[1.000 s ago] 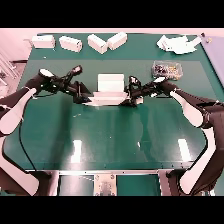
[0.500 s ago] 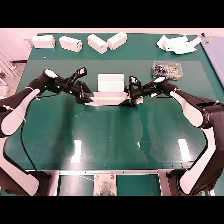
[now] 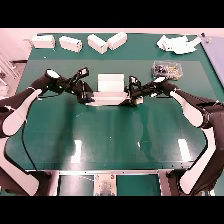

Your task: Fold the box and place the chain.

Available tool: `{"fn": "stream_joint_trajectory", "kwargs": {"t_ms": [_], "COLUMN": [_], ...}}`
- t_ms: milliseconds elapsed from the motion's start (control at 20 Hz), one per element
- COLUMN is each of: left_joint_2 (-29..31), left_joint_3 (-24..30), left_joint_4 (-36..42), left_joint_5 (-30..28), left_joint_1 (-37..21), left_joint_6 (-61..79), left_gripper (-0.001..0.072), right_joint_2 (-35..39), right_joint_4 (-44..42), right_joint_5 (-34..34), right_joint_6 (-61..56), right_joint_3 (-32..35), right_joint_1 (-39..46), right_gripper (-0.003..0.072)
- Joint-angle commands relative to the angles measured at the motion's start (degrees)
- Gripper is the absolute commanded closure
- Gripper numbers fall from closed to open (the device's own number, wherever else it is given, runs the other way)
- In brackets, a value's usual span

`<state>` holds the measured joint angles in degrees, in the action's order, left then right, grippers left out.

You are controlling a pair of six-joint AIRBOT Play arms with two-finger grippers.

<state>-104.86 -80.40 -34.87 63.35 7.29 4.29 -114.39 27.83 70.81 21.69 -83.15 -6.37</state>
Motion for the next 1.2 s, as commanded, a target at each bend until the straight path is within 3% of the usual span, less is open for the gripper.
{"fn": "stream_joint_trajectory", "kwargs": {"t_ms": [0,50,150,500,550,700,1150], "left_joint_2": [-0.9,-1.1,-1.3,-1.3,-1.3,-1.3,-1.3], "left_joint_3": [0.0,0.1,0.1,0.0,0.0,0.1,0.6], "left_joint_4": [0.5,0.5,0.5,1.3,1.6,2.6,5.0], "left_joint_5": [0.0,0.1,0.0,-0.9,-0.7,-0.6,2.3], "left_joint_1": [0.3,0.3,0.3,0.3,0.3,0.3,0.3], "left_joint_6": [0.7,0.7,0.8,2.2,2.2,2.9,3.3], "left_gripper": [0.0049,0.0050,0.0159,0.0184,0.0246,0.0300,0.0301], "right_joint_2": [0.0,0.0,0.0,0.0,0.0,0.0,0.0], "right_joint_4": [0.0,0.0,0.0,0.0,0.0,0.0,0.0], "right_joint_5": [0.0,0.0,0.0,0.0,0.0,0.0,0.0], "right_joint_6": [0.0,0.0,0.0,0.0,0.0,0.0,0.0], "right_joint_3": [0.0,0.0,0.0,0.0,0.0,0.0,0.0], "right_joint_1": [0.0,0.0,0.0,0.0,0.0,0.0,0.0], "right_gripper": [0.0106,0.0106,0.0106,0.0105,0.0106,0.0105,0.0105]}}
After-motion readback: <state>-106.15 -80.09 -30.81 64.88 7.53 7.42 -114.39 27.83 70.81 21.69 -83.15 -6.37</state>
